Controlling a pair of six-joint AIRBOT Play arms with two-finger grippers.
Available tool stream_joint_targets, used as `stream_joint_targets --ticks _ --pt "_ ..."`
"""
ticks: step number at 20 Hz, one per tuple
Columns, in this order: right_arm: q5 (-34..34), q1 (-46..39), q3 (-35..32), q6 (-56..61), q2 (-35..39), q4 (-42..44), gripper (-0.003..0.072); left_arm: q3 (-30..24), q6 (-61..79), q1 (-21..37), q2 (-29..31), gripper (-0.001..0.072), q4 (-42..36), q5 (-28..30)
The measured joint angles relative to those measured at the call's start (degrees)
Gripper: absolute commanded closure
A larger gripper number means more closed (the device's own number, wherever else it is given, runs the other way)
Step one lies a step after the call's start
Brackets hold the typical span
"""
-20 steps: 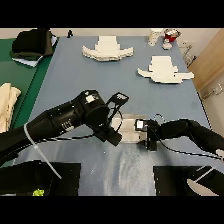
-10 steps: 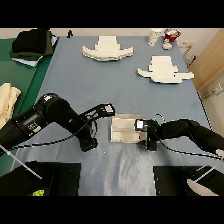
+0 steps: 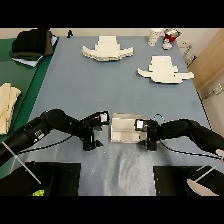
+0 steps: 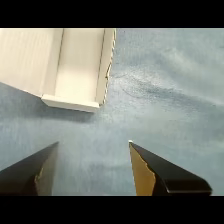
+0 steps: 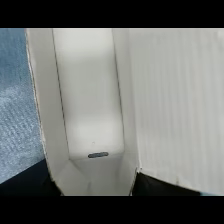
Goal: Fold the box.
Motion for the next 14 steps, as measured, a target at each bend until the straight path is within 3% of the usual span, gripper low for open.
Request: stream_joint_targets --ticks 6,14 --pt "0.0 0.0 0.0 0.0 0.0 0.0 0.0178 -1.6 9.2 0.5 -6.1 0.0018 -5.8 8.1" --pt "0.0 0.0 0.0 0.0 0.0 0.0 0.0178 -1.1 24.1 0.4 -12.7 0.0017 -17.0 10.7"
